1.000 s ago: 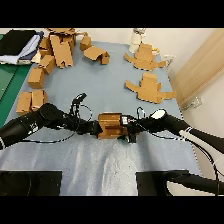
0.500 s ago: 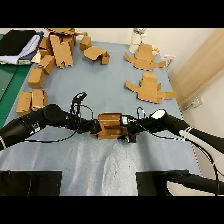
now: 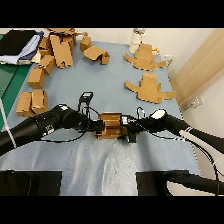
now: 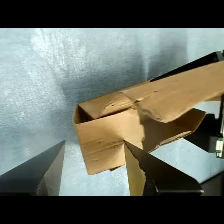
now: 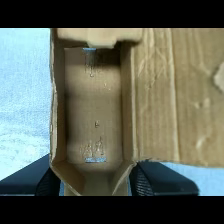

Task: Fold the box.

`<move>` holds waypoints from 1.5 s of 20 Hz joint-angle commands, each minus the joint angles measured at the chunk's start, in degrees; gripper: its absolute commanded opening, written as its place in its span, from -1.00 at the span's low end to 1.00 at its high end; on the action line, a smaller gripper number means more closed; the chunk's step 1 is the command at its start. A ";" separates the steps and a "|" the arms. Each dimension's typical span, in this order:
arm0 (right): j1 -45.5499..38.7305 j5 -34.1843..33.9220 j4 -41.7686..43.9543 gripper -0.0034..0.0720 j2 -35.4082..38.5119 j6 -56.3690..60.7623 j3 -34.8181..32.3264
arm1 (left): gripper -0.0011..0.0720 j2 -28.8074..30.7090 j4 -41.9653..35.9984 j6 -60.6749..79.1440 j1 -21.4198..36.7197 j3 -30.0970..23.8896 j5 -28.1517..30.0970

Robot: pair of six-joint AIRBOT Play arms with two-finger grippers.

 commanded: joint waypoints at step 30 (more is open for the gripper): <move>0.00 -0.02 0.00 0.58 -0.04 0.00 -0.02 | 0.59 -20.81 18.03 -22.03 -8.94 20.06 -19.45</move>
